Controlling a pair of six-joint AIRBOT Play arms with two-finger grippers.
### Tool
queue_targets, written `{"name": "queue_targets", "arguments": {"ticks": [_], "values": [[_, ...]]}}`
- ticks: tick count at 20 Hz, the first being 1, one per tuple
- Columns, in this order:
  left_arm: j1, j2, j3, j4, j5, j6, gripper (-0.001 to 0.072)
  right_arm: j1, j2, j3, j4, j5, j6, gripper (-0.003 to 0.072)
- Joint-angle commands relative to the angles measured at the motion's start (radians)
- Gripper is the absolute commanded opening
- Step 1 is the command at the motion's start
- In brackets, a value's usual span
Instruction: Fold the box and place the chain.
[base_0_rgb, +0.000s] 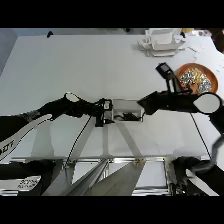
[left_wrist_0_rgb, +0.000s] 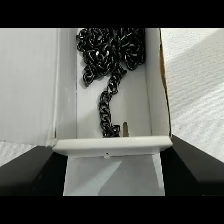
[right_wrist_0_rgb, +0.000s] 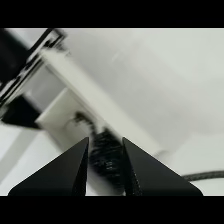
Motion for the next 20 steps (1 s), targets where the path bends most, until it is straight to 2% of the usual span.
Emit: {"name": "queue_targets", "arguments": {"ticks": [1, 4, 6, 8, 9, 16, 18, 20], "values": [[0.0, 0.0, 0.0, 0.0, 0.0, 0.0, 0.0138, -0.127, -0.005, 0.035, -0.159, -0.063, 0.116, 0.0215], [0.0, 0.0, 0.0, 0.0, 0.0, 0.0, 0.0138, -0.206, -0.104, 0.035, -0.319, -0.073, 0.263, 0.0216], [0.0, 0.0, 0.0, 0.0, 0.0, 0.0, 0.0138, -0.223, -0.191, 0.035, -0.352, -0.088, 0.285, 0.0227], [0.0, 0.0, 0.0, 0.0, 0.0, 0.0, 0.0138, -0.22, -0.272, 0.035, -0.352, -0.099, 0.285, 0.0389], [0.0, 0.0, 0.0, 0.0, 0.0, 0.0, 0.0138, -0.22, -0.304, 0.035, -0.352, -0.098, 0.284, 0.0402], [0.0, 0.0, 0.0, 0.0, 0.0, 0.0, 0.0138, -0.211, -0.415, 0.035, -0.349, -0.11, 0.29, 0.0396], [0.0, 0.0, 0.0, 0.0, 0.0, 0.0, 0.0138, -0.191, -0.422, 0.035, -0.35, -0.116, 0.29, 0.0359], [0.0, 0.0, 0.0, 0.0, 0.0, 0.0, 0.0138, -0.179, -0.422, 0.035, -0.353, -0.126, 0.289, 0.0353]]}}
